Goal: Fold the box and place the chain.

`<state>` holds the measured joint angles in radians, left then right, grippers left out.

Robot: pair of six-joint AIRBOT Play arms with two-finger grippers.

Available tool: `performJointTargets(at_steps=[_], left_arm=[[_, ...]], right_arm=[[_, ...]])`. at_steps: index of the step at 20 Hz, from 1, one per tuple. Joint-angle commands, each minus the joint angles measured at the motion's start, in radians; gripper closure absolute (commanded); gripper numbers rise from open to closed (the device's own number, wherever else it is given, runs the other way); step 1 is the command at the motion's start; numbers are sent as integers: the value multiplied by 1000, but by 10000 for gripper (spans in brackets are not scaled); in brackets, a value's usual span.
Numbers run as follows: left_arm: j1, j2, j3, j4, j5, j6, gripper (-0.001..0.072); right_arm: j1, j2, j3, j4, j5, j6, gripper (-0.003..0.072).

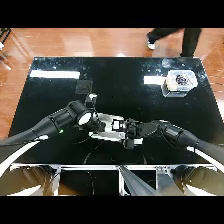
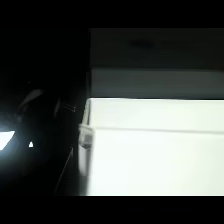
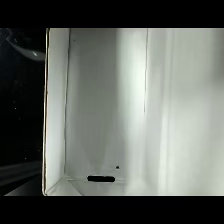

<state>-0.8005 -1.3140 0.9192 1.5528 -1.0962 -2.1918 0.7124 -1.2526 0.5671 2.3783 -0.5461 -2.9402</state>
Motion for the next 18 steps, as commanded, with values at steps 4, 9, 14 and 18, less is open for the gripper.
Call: performJointTargets(at_steps=[4, 9, 14, 18], left_arm=[[-4, -19, 1, -13, 15, -15, 279], [-4, -46, 1, 3, 11, -16, 281], [-4, -53, 1, 9, 14, -16, 320], [-4, -60, 1, 6, 13, -15, 405]], right_arm=[[0, 1, 0, 0, 0, 0, 499], [0, 1, 0, 0, 0, 0, 499], [0, 1, 0, 0, 0, 0, 499], [0, 1, 0, 0, 0, 0, 499]])
